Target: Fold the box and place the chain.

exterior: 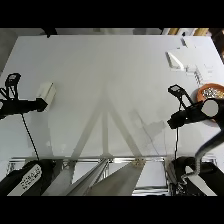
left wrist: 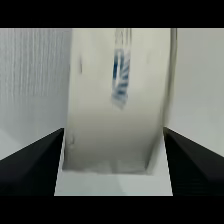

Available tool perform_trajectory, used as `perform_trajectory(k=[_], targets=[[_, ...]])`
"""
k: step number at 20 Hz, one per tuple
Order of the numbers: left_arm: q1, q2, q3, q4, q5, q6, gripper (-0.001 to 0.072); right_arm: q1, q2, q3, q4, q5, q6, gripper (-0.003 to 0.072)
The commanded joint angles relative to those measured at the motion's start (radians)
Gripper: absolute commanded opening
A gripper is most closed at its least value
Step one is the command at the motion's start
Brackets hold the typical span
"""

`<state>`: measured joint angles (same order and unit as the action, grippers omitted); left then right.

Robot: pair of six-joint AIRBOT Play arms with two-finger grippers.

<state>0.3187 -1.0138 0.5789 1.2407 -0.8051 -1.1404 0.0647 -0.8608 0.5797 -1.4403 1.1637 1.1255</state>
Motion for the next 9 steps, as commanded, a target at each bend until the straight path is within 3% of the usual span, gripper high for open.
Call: perform_trajectory(k=[1,9], targets=[[0.007,-0.015,0.000,0.029,-0.038,-0.039,0.0695,0.000,0.001,0.000,0.000,0.000,0.000,0.0017],[-0.005,0.102,0.000,0.029,-0.092,-0.038,0.0694,0.000,0.001,0.000,0.000,0.000,0.000,0.0017]])
